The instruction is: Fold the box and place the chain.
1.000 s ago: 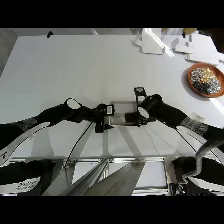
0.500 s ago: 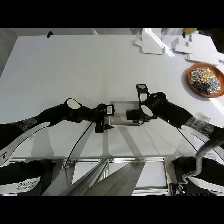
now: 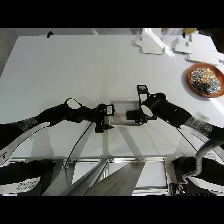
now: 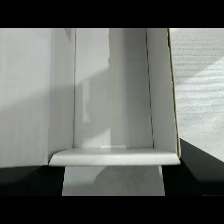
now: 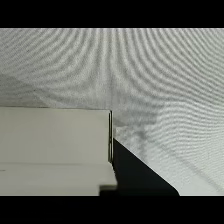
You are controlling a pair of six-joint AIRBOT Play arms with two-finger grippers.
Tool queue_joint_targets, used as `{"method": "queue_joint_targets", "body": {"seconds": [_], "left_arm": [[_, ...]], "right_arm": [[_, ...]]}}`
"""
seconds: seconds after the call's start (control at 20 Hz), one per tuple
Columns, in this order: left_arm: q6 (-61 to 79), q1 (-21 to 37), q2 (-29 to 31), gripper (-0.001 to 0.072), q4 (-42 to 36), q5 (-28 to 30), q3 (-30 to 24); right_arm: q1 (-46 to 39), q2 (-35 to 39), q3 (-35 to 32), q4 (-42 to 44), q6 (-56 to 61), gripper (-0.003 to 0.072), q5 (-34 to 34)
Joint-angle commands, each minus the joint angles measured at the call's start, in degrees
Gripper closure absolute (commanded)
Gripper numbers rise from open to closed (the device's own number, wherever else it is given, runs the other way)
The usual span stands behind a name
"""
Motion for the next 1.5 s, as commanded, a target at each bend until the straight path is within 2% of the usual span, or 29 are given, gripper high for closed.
{"method": "queue_joint_targets", "body": {"seconds": [0.0,0.05,0.1,0.15,0.3,0.45,0.55,0.6,0.7,0.8,0.85,1.05,1.2,1.45], "left_arm": [[0.04,0.04,0.02,0.0501,0.04,0.00,0.00],[0.04,0.04,0.02,0.0501,0.04,-0.02,0.00],[0.04,0.04,0.02,0.0501,0.04,-0.02,0.00],[0.04,0.04,0.02,0.0501,0.04,0.00,0.00],[0.04,0.04,0.02,0.0501,0.04,0.00,0.00],[0.04,0.04,0.02,0.0501,0.04,-0.02,0.00],[0.04,0.04,0.02,0.0501,0.04,0.00,0.00],[0.04,0.04,0.02,0.0501,0.04,-0.02,0.00],[0.04,0.04,0.02,0.0501,0.04,-0.02,0.00],[0.04,0.04,0.02,0.0501,0.04,-0.02,0.00],[0.04,0.04,0.02,0.0501,0.04,0.00,0.00],[0.04,0.04,0.02,0.0501,0.04,0.00,0.00],[0.04,0.04,0.02,0.0501,0.04,0.00,0.00],[0.04,0.04,0.02,0.0501,0.04,0.00,0.00]], "right_arm": [[0.00,0.92,-0.02,-0.42,-5.66,0.0534,0.57],[0.00,2.21,0.07,-1.53,-9.40,0.0373,1.68],[0.00,3.89,0.26,-2.45,-12.85,0.0303,2.95],[-0.02,6.12,0.76,-3.08,-17.25,0.0268,4.61],[-2.64,12.33,6.19,-3.23,-27.74,0.0270,9.51],[-12.17,13.42,17.68,-4.35,-35.67,0.0298,13.09],[-21.16,12.17,25.81,-4.48,-40.65,0.0395,12.90],[-25.99,10.99,29.94,-4.50,-42.86,0.0398,12.55],[-35.06,7.76,35.93,-4.44,-45.18,0.0452,10.40],[-44.63,4.59,37.07,-2.40,-45.07,0.0459,4.46],[-48.70,2.78,37.07,-1.07,-45.00,0.0459,3.54],[-61.31,-5.95,37.05,0.31,-45.11,0.0459,4.42],[-65.92,-10.80,37.00,3.96,-45.62,0.0460,3.98],[-66.42,-16.76,37.00,6.14,-48.19,0.0466,2.49]]}}
